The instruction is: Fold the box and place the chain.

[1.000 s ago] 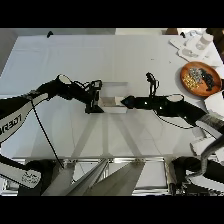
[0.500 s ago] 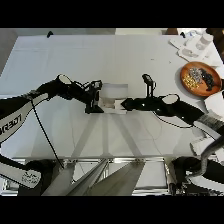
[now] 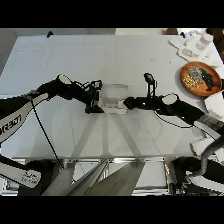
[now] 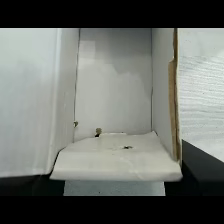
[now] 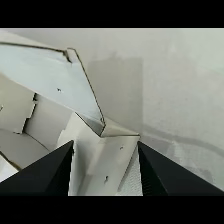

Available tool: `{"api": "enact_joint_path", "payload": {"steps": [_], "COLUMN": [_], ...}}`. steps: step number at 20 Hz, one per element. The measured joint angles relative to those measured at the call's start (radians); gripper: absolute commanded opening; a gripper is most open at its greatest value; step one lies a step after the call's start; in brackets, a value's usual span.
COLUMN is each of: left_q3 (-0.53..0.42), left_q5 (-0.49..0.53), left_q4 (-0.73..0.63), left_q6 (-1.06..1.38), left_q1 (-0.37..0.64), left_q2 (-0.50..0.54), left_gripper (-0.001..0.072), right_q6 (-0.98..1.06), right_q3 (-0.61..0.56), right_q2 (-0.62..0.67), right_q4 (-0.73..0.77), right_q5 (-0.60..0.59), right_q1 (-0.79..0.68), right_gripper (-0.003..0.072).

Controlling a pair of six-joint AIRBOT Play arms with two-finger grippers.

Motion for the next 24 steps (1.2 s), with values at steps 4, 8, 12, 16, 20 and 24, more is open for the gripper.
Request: {"api": "enact_joint_path", "payload": {"steps": [4, 8, 12, 16, 20, 24], "left_q3": [0.000, 0.000, 0.000, 0.000, 0.000, 0.000], "left_q5": [0.000, 0.000, 0.000, 0.000, 0.000, 0.000], "left_q4": [0.000, 0.000, 0.000, 0.000, 0.000, 0.000], "left_q6": [0.000, 0.000, 0.000, 0.001, 0.001, 0.001], "left_q1": [0.000, 0.000, 0.000, 0.000, 0.000, 0.000], "left_q2": [0.000, 0.000, 0.000, 0.000, 0.000, 0.000], "left_gripper": [0.0336, 0.0336, 0.0336, 0.0336, 0.0336, 0.0336], "right_q6": [0.208, 0.617, 0.878, 0.971, 1.046, 1.080], "right_q3": [0.055, 0.171, 0.280, 0.362, 0.404, 0.417], "right_q2": [0.004, 0.004, -0.020, -0.068, -0.098, -0.112], "right_q4": [-0.229, -0.702, -1.037, -1.184, -1.234, -1.245], "right_q5": [0.004, 0.094, 0.249, 0.363, 0.411, 0.428], "right_q1": [0.029, 0.095, 0.154, 0.216, 0.253, 0.264], "right_gripper": [0.0439, 0.0436, 0.0436, 0.0436, 0.0435, 0.0433]}}
